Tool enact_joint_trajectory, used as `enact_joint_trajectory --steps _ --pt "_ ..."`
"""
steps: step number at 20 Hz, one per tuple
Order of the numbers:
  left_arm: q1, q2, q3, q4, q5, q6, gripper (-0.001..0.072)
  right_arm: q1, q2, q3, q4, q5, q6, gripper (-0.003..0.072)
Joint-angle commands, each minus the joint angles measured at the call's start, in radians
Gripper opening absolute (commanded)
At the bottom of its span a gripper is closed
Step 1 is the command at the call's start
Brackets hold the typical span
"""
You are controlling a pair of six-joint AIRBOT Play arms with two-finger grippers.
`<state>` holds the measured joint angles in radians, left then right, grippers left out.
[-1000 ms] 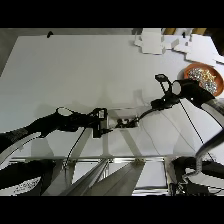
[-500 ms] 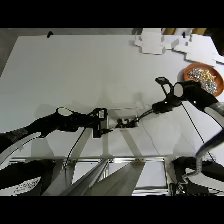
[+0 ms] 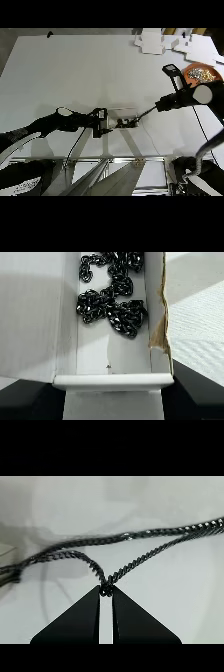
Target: Fold the box and place the chain.
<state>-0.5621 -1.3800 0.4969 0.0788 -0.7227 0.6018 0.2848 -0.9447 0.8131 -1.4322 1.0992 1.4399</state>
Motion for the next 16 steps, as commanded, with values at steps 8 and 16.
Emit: enact_joint_trajectory --steps 8,16 --pt "0.0 0.0 0.0 0.0 0.0 0.0 0.0211 0.308 0.133 0.0 0.275 -0.144 -0.004 0.0016" --pt "0.0 0.0 0.0 0.0 0.0 0.0 0.0211 0.493 0.13 0.0 0.349 -0.366 0.003 0.0016"
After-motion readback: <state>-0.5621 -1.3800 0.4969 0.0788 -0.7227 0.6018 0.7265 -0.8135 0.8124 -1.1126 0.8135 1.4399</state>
